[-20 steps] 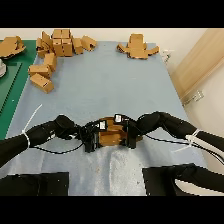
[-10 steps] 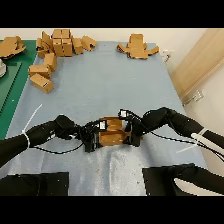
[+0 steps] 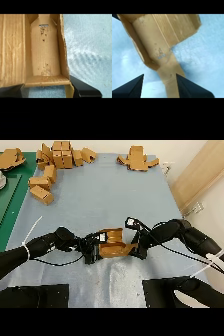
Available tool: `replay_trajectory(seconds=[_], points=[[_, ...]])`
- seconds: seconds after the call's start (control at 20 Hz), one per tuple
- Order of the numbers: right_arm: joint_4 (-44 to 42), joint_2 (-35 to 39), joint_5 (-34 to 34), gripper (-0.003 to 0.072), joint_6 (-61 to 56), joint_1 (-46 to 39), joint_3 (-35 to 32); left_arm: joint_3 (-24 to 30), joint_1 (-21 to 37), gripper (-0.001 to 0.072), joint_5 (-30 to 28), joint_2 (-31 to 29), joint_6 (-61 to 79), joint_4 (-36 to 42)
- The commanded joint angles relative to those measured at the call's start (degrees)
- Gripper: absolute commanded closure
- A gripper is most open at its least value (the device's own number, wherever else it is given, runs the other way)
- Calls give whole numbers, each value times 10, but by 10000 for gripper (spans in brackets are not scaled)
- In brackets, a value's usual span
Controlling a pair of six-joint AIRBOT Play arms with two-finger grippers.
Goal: Fold the box.
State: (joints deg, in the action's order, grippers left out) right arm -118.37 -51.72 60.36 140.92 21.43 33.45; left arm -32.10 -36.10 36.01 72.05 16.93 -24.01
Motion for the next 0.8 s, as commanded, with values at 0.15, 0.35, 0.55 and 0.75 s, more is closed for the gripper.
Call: replay_trajectory(seconds=[0.15,0.35,0.55,0.75], points=[[-142,18,38,63,-95,0,0,0,0,286,0,0,0,0],[-182,18,35,63,-209,12,0,0,0,286,0,0,0,0],[-187,18,17,603,-286,56,0,0,0,286,0,0,0,0],[-193,18,-115,690,-297,78,1,0,0,286,0,0,0,0]])
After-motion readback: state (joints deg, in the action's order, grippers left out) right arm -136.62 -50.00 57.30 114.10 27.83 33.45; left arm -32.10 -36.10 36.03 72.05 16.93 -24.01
